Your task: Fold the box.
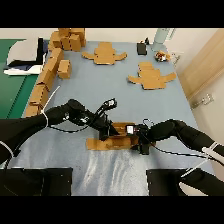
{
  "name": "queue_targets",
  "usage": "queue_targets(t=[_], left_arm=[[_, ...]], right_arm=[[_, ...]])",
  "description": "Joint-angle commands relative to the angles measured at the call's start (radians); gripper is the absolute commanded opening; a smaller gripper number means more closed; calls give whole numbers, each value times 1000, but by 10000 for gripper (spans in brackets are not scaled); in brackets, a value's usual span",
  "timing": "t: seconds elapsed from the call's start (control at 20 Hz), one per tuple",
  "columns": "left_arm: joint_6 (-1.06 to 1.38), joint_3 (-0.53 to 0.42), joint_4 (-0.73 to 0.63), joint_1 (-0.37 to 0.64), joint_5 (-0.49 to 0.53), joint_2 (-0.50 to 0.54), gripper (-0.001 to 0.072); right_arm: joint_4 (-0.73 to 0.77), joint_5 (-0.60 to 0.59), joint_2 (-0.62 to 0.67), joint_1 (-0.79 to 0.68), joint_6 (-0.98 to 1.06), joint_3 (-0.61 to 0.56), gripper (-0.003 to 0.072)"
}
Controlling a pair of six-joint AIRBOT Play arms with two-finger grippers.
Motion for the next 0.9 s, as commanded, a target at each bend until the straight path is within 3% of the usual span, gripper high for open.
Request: queue_targets(t=[0.0, 0.85], left_arm=[[0, 0, 0, 1, 1, 0, 17], [-15, 1, -49, 1, 1, 0, 19]], right_arm=[[-1, -1, -1, 1, 0, 0, 471], [-2, -1, 0, 0, 0, 0, 471]])
